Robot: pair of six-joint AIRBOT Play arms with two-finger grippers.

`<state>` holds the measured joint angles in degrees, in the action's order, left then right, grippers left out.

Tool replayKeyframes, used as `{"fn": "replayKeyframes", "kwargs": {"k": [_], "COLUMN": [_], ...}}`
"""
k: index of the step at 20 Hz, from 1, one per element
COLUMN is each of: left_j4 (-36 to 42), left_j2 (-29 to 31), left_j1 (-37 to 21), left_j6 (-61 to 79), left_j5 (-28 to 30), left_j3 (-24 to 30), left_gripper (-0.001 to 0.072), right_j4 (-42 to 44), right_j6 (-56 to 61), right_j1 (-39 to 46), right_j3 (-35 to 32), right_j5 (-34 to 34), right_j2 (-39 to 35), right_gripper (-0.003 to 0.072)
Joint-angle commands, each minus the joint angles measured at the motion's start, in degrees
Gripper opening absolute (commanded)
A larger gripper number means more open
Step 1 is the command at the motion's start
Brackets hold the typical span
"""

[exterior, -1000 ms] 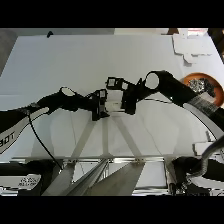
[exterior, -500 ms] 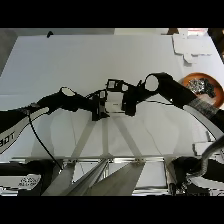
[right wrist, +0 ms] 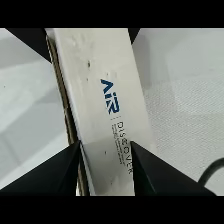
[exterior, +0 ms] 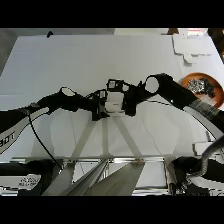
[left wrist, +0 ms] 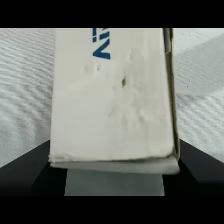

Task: Fold the box and place the chain.

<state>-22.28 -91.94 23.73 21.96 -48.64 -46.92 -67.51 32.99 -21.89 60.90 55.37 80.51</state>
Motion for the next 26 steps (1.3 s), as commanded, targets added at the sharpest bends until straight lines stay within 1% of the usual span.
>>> {"fn": "replayKeyframes", "kwargs": {"k": [1, 3, 4, 5, 6, 9, 10, 12, 13, 14, 15, 16, 20, 22, 26], "left_j4": [-0.04, -0.04, -0.04, -0.04, -0.04, -0.04, -0.04, -0.04, -0.04, -0.04, -0.04, -0.04, -0.04, -0.04, -0.04], "left_j2": [0.02, 0.02, 0.02, 0.02, 0.02, 0.02, 0.02, 0.02, 0.02, 0.02, 0.02, 0.02, 0.02, 0.02, 0.02], "left_j1": [-0.07, -0.07, -0.07, -0.07, -0.07, -0.07, -0.07, -0.07, -0.07, -0.07, -0.07, -0.07, -0.07, -0.07, -0.07], "left_j6": [0.04, 0.04, 0.04, 0.04, 0.04, 0.04, 0.04, 0.04, 0.04, 0.04, 0.07, 0.04, 0.04, 0.04, 0.04], "left_j5": [0.00, 0.00, 0.00, 0.02, 0.00, 0.00, 0.00, 0.00, 0.00, 0.00, 0.02, 0.00, 0.00, 0.00, 0.00], "left_j3": [0.00, 0.00, 0.00, 0.00, 0.00, 0.00, 0.00, 0.00, 0.00, 0.00, 0.00, 0.00, 0.00, 0.00, 0.00], "left_gripper": [0.0277, 0.0277, 0.0277, 0.0277, 0.0277, 0.0277, 0.0277, 0.0277, 0.0277, 0.0277, 0.0277, 0.0277, 0.0277, 0.0277, 0.0277], "right_j4": [-0.20, -0.20, -0.37, -0.74, -1.29, -1.11, -0.81, -0.42, 1.22, 4.13, 8.22, 12.33, 31.63, 38.51, 39.30], "right_j6": [0.15, 0.17, 0.17, 0.17, 0.17, 0.22, 0.28, 3.87, 6.19, 7.17, 7.56, 7.54, 7.72, 7.52, 7.26], "right_j1": [-0.52, -0.55, -0.55, -0.55, -0.55, -0.02, 0.57, 2.14, 3.23, 4.31, 5.53, 6.60, 8.76, 8.52, 8.28], "right_j3": [-0.70, -0.70, -0.70, -0.70, -0.70, -0.70, -0.70, -0.70, -0.70, -0.70, -0.70, -0.70, -1.27, -2.73, -6.34], "right_j5": [1.68, 1.62, 1.62, 1.62, 1.62, 1.62, 1.62, 1.31, 1.29, 1.44, 1.73, 1.90, 2.40, 2.01, 0.94], "right_j2": [-0.02, -0.04, -0.04, -0.15, -0.37, -3.08, -4.59, -7.67, -8.87, -9.51, -9.53, -9.14, -4.33, -1.46, 2.47], "right_gripper": [0.0366, 0.0434, 0.0440, 0.0468, 0.0479, 0.0466, 0.0404, 0.0200, 0.0135, 0.0090, 0.0025, 0.0006, 0.0005, 0.0005, 0.0005]}}
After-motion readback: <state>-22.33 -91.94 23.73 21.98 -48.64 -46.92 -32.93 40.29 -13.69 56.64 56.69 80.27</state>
